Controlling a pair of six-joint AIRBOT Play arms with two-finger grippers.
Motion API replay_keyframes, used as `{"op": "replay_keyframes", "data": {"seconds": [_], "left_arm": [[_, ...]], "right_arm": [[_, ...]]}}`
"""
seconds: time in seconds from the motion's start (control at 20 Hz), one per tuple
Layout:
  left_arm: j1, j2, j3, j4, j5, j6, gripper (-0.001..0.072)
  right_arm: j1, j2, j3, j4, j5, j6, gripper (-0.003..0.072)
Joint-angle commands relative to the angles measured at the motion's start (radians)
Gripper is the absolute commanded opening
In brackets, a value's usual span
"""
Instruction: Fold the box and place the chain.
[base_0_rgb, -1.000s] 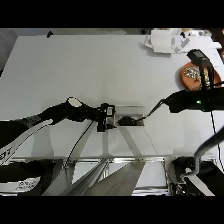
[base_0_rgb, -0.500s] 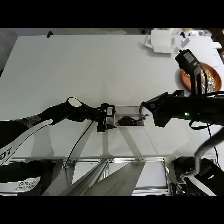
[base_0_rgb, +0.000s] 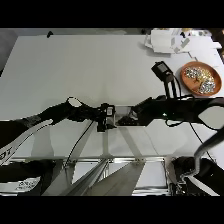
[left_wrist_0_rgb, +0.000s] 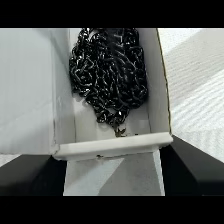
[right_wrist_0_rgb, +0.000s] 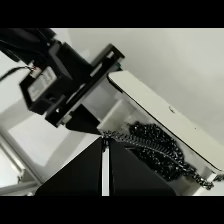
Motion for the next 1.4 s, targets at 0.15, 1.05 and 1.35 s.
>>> {"op": "replay_keyframes", "data": {"seconds": [0.15,1.05,1.35], "left_arm": [[0.0,0.001,0.0,0.0,0.0,0.0,0.0108],[0.0,0.001,0.0,0.0,0.0,0.0,0.0108],[0.0,0.001,0.0,0.0,0.0,0.0,0.0108]], "right_arm": [[0.003,-0.134,-0.034,0.0,0.065,0.005,0.0021],[-0.577,-0.111,-0.05,0.033,0.308,-1.203,0.0115],[-0.555,-0.3,-0.172,0.129,0.209,-1.673,0.0137]]}}
